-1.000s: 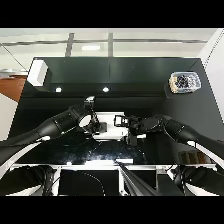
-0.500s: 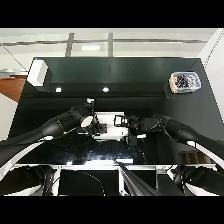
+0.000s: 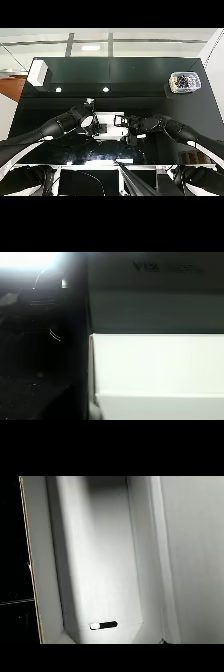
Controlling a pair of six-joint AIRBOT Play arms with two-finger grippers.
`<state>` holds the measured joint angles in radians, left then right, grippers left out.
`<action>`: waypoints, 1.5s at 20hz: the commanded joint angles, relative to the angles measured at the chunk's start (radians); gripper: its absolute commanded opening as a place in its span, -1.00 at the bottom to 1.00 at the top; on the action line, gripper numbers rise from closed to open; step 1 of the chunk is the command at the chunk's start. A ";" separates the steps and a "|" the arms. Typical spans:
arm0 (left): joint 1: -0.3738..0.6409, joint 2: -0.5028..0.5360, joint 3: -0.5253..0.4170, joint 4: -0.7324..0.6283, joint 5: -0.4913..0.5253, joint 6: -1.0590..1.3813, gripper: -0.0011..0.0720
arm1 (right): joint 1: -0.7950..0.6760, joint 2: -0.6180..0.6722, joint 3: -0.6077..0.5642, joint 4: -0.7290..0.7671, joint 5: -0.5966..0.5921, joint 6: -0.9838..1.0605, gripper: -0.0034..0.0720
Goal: Fold the box and place the chain.
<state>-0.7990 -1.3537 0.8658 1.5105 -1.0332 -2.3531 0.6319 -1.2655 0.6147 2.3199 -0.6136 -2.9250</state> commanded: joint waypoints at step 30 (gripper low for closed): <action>0.006 -0.060 0.059 -0.031 -0.068 0.027 -0.69 | 0.000 0.000 0.001 -0.001 0.000 0.000 0.17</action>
